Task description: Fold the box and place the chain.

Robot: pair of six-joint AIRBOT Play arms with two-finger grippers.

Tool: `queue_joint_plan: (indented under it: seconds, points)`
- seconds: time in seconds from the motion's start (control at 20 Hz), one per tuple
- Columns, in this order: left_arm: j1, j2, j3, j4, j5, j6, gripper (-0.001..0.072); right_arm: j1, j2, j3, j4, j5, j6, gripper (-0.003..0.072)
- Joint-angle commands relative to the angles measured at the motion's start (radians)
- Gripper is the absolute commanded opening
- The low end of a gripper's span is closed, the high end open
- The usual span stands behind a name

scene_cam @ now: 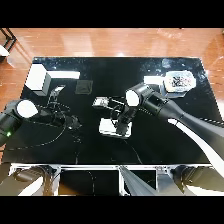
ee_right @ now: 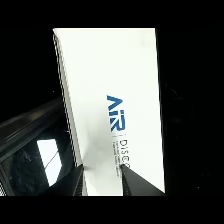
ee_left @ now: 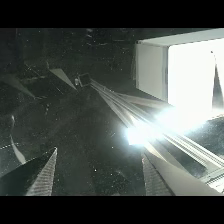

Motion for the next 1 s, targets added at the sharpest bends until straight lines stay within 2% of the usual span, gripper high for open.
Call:
queue_joint_plan:
  seconds: [0.0,0.25,0.4,0.5,0.55,0.65,0.7,0.8,0.85,0.95]
  points:
    - [0.0,0.0,0.0,0.0,0.0,0.0,0.0627,0.006,-0.007,-0.001,0.01,-0.003,-0.001,0.0275]
    - [0.0,0.0,0.0,0.0,0.0,0.0,0.0627,0.005,0.017,0.008,0.011,0.032,0.031,0.0275]
    - [0.0,0.0,0.0,0.0,-0.001,0.0,0.0627,-0.01,0.072,0.01,0.012,0.039,0.072,0.0274]
    - [0.0,0.0,0.0,0.0,-0.002,0.0,0.0627,-0.057,0.123,0.009,0.014,0.087,0.151,0.0273]
    - [0.0,0.0,0.0,-0.001,-0.003,0.0,0.0627,-0.1,0.153,0.006,0.029,0.135,0.209,0.0218]
    - [0.0,0.0,0.0,-0.001,-0.003,0.0,0.0627,-0.218,0.241,-0.076,0.135,0.214,0.263,0.0019]
    - [0.0,0.0,0.0,-0.001,-0.003,0.0,0.0627,-0.281,0.304,-0.168,0.231,0.209,0.236,0.0018]
    - [0.0,0.0,0.0,-0.001,-0.002,0.0,0.0627,-0.393,0.434,-0.408,0.419,0.068,0.241,0.0018]
    - [0.0,0.0,0.0,-0.003,0.0,0.0,0.0627,-0.428,0.482,-0.53,0.538,-0.068,0.285,0.0019]
    - [0.0,0.0,0.0,-0.005,0.01,0.0,0.0627,-0.424,0.502,-0.695,0.832,-0.311,0.312,0.0019]
